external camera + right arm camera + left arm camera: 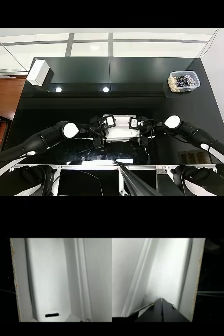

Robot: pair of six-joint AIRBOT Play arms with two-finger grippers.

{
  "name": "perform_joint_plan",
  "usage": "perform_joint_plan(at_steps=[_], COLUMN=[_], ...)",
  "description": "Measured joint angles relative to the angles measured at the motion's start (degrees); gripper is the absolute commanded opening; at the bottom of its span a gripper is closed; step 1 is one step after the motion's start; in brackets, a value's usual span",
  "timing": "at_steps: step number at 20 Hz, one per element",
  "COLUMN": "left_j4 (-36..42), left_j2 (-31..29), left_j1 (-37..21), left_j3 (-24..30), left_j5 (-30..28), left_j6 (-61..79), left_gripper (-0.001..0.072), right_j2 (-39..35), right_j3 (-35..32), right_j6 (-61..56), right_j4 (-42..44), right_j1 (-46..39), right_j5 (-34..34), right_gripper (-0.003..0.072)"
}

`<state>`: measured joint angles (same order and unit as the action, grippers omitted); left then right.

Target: Fold the box and place the chain.

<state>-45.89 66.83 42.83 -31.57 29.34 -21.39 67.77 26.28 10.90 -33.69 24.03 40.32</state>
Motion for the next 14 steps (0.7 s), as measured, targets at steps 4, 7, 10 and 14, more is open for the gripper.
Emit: perform_joint_plan(at_steps=[4,7,10,14], left_j4=[-5.4,-9.0,-10.5,-7.3], left_j2=[-4.5,-8.6,-10.5,-10.8], left_j1=[-6.9,-17.4,-30.0,-41.1], left_j3=[0.0,0.0,0.4,5.0], left_j5=[4.5,9.8,17.5,25.4], left_j6=[-6.9,-19.5,-33.0,-44.8], left_gripper=[0.0030,0.0030,0.0030,0.0030], right_j2=[0.0,0.0,0.0,0.0], right_j3=[0.0,0.0,0.0,0.0], right_j6=[0.0,0.0,0.0,0.0], right_j4=[0.0,0.0,0.0,0.0], right_j1=[0.0,0.0,0.0,0.0], right_j5=[0.0,0.1,0.1,0.1], right_gripper=[0.0485,0.0485,0.0485,0.0485])
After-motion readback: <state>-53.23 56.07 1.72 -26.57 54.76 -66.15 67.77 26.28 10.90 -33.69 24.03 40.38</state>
